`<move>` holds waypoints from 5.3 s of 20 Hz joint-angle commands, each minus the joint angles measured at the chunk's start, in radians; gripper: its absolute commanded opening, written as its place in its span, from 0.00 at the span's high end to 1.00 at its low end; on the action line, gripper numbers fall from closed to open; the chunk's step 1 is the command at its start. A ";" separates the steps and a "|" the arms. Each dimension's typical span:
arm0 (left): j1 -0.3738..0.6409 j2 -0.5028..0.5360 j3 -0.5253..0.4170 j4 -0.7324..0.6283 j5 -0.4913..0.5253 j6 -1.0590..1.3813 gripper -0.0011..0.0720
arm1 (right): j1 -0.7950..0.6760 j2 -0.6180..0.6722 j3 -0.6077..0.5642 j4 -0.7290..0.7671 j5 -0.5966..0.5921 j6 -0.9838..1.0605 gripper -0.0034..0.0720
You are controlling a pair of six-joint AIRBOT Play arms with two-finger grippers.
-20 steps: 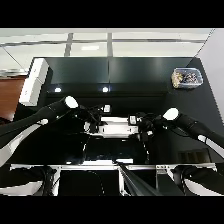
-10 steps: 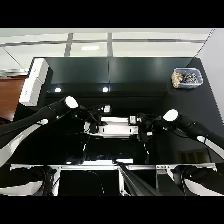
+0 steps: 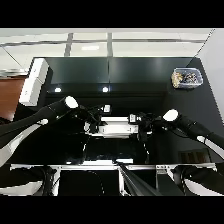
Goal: Fold the box and place the chain.
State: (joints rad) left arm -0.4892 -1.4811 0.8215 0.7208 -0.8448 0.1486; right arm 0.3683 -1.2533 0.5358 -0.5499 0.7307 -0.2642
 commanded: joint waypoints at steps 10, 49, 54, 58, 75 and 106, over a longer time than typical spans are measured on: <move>0.000 0.000 0.000 0.000 0.004 0.001 0.95 | 0.003 -0.002 0.000 -0.004 -0.007 0.006 0.13; 0.009 0.218 -0.088 -0.124 0.184 -0.631 0.95 | 0.021 -0.003 0.000 -0.034 -0.033 0.051 0.79; 0.004 0.065 -0.045 -0.111 0.061 -0.676 0.95 | 0.021 -0.003 0.000 -0.034 -0.033 0.051 0.79; 0.023 0.082 0.045 0.016 -0.002 -0.747 0.95 | 0.021 -0.002 0.000 -0.034 -0.033 0.051 0.79; -0.031 0.406 -0.195 0.259 0.021 -0.219 0.02 | 0.021 -0.002 0.000 -0.030 -0.039 0.055 0.79; -0.050 0.243 -0.185 -0.085 0.105 -0.235 0.69 | 0.021 -0.003 0.000 -0.030 -0.039 0.055 0.79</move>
State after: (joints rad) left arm -0.5392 -1.2327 0.6365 0.7628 -0.7433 -0.0853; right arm 0.3897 -1.2556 0.5358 -0.5804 0.6914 -0.2089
